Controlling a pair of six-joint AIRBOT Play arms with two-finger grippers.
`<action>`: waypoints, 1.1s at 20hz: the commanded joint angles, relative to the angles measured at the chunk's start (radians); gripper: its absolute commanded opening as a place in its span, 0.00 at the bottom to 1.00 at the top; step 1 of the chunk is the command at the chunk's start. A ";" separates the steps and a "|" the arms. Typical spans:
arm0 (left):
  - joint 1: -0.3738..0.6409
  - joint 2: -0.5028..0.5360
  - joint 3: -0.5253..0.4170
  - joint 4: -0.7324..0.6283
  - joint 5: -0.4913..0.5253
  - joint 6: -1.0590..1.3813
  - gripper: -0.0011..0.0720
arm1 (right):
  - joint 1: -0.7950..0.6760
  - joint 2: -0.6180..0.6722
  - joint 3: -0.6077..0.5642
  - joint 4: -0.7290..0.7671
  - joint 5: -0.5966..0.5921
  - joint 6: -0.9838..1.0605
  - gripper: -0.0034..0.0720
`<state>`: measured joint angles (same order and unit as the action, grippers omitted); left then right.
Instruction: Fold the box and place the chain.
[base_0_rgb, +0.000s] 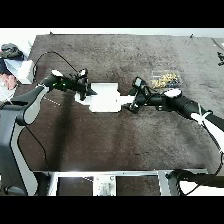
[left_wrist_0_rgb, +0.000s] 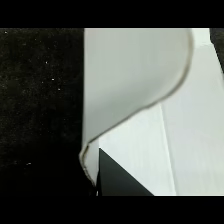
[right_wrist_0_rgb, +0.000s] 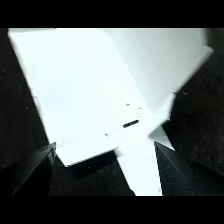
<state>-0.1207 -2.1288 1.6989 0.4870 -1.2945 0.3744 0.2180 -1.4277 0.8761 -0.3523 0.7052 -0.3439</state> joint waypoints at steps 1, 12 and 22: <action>0.000 -0.001 0.000 0.002 0.001 0.000 0.03 | 0.065 -0.014 0.001 -0.079 -0.043 -0.026 0.97; 0.000 -0.001 0.000 0.000 0.002 0.000 0.03 | 0.137 -0.128 0.036 -0.127 -0.132 -0.025 0.97; 0.000 -0.001 0.000 -0.001 0.002 0.000 0.03 | 0.159 -0.142 0.040 -0.217 -0.198 -0.023 0.97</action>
